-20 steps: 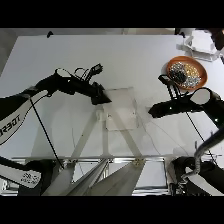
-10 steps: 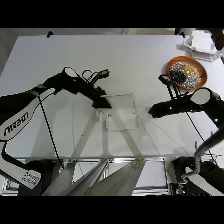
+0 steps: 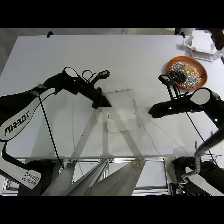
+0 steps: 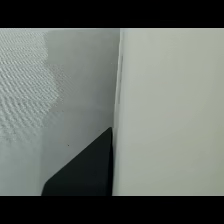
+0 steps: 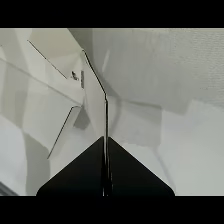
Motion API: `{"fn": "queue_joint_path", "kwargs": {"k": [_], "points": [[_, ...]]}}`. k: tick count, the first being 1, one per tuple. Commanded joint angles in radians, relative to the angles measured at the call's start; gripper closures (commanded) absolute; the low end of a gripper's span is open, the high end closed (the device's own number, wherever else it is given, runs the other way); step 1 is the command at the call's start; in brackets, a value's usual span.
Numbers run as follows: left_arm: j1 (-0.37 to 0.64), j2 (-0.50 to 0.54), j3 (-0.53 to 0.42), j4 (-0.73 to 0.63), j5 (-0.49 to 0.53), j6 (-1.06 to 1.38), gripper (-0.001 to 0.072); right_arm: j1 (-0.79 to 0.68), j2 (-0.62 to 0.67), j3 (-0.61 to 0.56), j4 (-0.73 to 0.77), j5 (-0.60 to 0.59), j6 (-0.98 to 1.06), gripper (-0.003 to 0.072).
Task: Fold the box and place the chain.
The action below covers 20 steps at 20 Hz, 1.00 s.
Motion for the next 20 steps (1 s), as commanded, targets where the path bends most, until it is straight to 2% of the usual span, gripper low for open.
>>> {"fn": "queue_joint_path", "kwargs": {"k": [1,3,5,8,10,13,16,20], "points": [[-0.002,0.032,0.001,0.031,0.001,-0.001,0.0704,0.001,0.003,0.001,0.026,0.020,0.001,0.0591],[-0.003,0.090,0.001,0.105,0.001,-0.030,0.0704,0.000,0.011,0.003,0.032,0.062,0.001,0.0437],[-0.004,0.161,0.001,0.227,-0.017,-0.087,0.0702,0.000,0.030,0.018,0.030,0.122,0.001,0.0365],[-0.031,0.255,0.001,0.395,-0.103,-0.122,0.0704,0.000,0.105,0.058,0.048,0.216,-0.001,0.0354],[-0.064,0.310,0.001,0.404,-0.091,-0.158,0.0706,0.000,0.185,0.067,0.027,0.267,-0.008,0.0341],[-0.142,0.362,0.001,0.400,-0.071,-0.189,0.0707,0.000,0.298,0.067,-0.114,0.366,-0.008,0.0342],[-0.218,0.359,-0.011,0.298,0.026,-0.189,0.0707,0.000,0.425,0.063,-0.166,0.397,-0.077,0.0343],[-0.292,0.357,-0.060,0.269,0.255,-0.161,0.0707,0.000,0.577,-0.030,-0.229,0.315,-0.087,0.0347]]}}
